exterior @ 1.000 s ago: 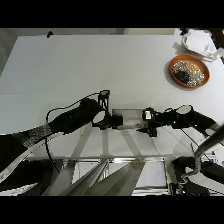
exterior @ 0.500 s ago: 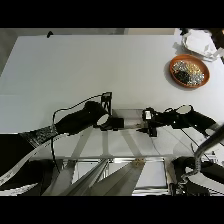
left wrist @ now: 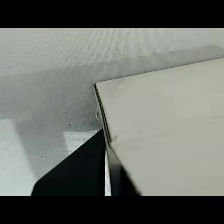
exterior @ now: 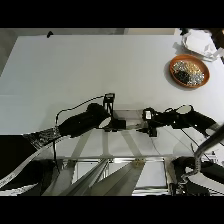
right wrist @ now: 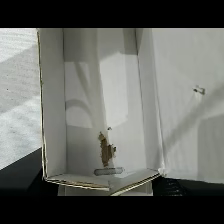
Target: Fold the box and place the chain.
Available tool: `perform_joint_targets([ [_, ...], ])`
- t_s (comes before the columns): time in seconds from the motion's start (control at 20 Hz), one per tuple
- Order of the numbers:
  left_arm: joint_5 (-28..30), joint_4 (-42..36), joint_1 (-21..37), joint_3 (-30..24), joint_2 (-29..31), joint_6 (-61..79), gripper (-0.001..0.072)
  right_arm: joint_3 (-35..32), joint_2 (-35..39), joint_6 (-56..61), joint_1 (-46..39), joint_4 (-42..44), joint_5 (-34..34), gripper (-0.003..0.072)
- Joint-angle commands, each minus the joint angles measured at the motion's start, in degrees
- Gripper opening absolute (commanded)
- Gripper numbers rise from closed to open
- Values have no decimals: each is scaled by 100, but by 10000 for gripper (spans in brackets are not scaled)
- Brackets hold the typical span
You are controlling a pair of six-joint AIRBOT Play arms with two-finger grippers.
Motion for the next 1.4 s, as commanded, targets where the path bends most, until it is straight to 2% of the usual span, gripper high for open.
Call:
perform_joint_targets([
  [0.0, 39, -37, -7, -4, -7, 17, 20, 0, 2, -4, 2, -4, -15, 454],
  [0.05, 42, -57, -7, -4, -7, 17, 75, 0, 2, -4, 2, -4, -15, 454],
  [0.1, 33, -55, -7, -4, 0, 20, 198, 0, 2, -4, 2, -4, -13, 454],
  [0.15, 20, -57, -7, -4, 4, 17, 282, 0, 4, -4, 2, -4, -13, 454],
  [0.25, -57, -35, -4, -4, 42, 24, 313, 0, 4, -4, 2, -7, -15, 454],
  [0.3, -98, 7, -2, -4, 83, 24, 417, 0, 2, -4, 2, -4, -15, 454],
  [0.35, -155, 83, 7, -4, 133, 22, 467, 0, 4, -4, 2, -4, -13, 454],
  [0.75, -1163, 50, 590, -2, 470, 24, 441, 0, 2, -4, 2, -4, -15, 454],
  [0.95, -850, -566, 693, -2, 470, 560, 441, 0, 2, -4, 2, -4, -15, 454],
  [1.15, -562, -490, 704, 297, 450, 579, 441, 0, 2, -4, 2, -4, -15, 454],
  [1.35, -782, -354, 691, 553, 199, 575, 441, 0, 2, -4, 2, -4, -15, 454],
])
